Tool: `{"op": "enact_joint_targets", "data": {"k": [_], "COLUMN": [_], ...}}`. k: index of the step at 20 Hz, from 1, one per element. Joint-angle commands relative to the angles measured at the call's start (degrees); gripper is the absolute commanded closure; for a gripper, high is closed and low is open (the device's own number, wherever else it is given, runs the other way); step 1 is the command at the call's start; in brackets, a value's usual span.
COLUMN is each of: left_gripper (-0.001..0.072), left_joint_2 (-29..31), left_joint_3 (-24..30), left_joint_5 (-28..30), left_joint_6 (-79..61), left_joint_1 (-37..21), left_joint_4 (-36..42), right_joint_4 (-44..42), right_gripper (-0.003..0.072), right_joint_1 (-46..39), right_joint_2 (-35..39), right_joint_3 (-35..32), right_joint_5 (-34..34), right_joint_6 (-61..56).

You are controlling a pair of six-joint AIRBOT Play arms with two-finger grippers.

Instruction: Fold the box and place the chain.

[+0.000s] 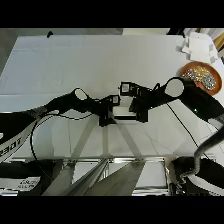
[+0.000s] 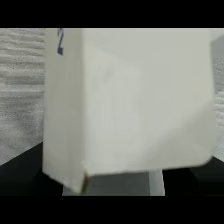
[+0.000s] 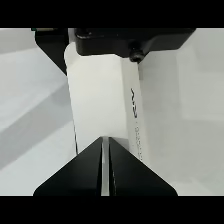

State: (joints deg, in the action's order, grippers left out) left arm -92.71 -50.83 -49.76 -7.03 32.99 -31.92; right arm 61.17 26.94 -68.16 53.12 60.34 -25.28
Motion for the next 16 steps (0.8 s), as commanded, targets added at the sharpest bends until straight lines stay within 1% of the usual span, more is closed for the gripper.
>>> {"op": "enact_joint_targets", "data": {"k": [1,3,5,9,12,16], "left_gripper": [0.0437,0.0437,0.0437,0.0437,0.0437,0.0437], "left_joint_2": [0.0,0.0,0.0,0.0,0.0,0.0], "left_joint_3": [0.0,0.0,0.0,0.0,0.0,0.0], "left_joint_5": [0.0,0.0,0.0,0.0,0.0,0.0], "left_joint_6": [0.0,0.0,0.0,0.0,0.0,0.0], "left_joint_1": [0.0,0.0,0.0,0.0,0.0,0.0], "left_joint_4": [0.0,0.0,0.0,0.0,0.0,0.0], "right_joint_4": [1.2,1.4,1.4,1.4,1.4,1.4], "right_gripper": [0.0651,0.0654,0.0675,0.0675,0.0675,0.0675], "right_joint_1": [0.0,0.0,0.0,0.8,1.6,1.7], "right_joint_2": [-1.0,-1.3,-1.3,-1.3,-1.3,-1.3], "right_joint_3": [0.0,0.0,0.0,-0.1,-1.2,-2.1], "right_joint_5": [0.0,0.0,0.0,-0.1,-1.9,-2.6], "right_joint_6": [-0.2,-0.2,-0.2,-0.2,-0.2,-0.4]}}
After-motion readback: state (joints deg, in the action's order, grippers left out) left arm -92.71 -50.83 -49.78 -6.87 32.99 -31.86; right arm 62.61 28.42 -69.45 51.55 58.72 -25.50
